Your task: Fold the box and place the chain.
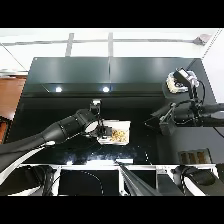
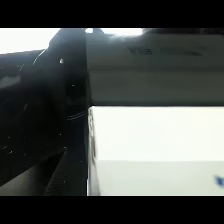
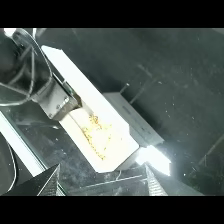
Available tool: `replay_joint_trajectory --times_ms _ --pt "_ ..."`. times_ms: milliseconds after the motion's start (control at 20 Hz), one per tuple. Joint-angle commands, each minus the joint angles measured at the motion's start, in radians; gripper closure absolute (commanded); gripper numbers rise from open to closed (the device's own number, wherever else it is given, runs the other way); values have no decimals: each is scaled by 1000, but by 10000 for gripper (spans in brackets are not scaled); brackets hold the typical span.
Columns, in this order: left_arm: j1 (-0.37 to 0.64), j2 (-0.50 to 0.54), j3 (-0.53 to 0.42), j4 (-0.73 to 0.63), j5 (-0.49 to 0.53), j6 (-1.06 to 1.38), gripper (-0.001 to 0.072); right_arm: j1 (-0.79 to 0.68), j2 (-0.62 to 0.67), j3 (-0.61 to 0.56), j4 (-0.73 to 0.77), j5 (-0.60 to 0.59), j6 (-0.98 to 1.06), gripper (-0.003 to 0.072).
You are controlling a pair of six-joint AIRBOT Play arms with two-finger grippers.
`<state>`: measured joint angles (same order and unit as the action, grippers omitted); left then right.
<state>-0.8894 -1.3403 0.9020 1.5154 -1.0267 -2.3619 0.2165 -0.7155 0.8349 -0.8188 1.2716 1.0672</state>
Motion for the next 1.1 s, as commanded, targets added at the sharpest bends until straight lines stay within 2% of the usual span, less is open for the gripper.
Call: replay_joint_trajectory --times_ms 0,100,250,350,450,500,550,600,650,700,750,800,850,950,1050 --pt "3 53 26 47 -25 55 239 -22 5 0 -8 22 -2 74" --pt "33 116 27 39 -77 135 239 -22 5 0 -41 22 -2 75" --pt "141 233 -4 -14 -187 371 239 -24 5 0 -130 24 -1 75" --pt "263 341 -78 -69 -196 526 239 -23 5 0 -161 25 4 75" --pt "448 451 -196 -199 -126 662 239 -23 5 0 -163 17 4 75" --pt "568 491 -267 -344 -70 806 239 -23 5 -1 -163 3 7 75" --pt "684 505 -328 -546 -48 1018 239 -23 5 -1 -163 -13 10 75" --pt "798 500 -389 -791 -79 1290 240 -23 5 -1 -162 -32 11 75" --pt "879 484 -435 -967 -144 1570 239 -23 5 -1 -161 -50 11 75" --pt "935 465 -471 -1050 -199 1823 239 -23 5 -1 -158 -66 11 75" --pt "958 447 -492 -1061 -202 1978 228 -23 5 -1 -158 -72 11 75" --pt "959 429 -505 -1056 -189 2108 70 -23 5 -1 -158 -72 11 75" --pt "951 407 -510 -1053 -165 2213 -5 -23 5 -1 -158 -72 11 75" --pt "898 367 -510 -1053 -55 2318 -5 -23 5 -1 -158 -72 19 75" --pt "818 333 -510 -1049 25 2524 -5 -23 5 -1 -158 -72 26 75"
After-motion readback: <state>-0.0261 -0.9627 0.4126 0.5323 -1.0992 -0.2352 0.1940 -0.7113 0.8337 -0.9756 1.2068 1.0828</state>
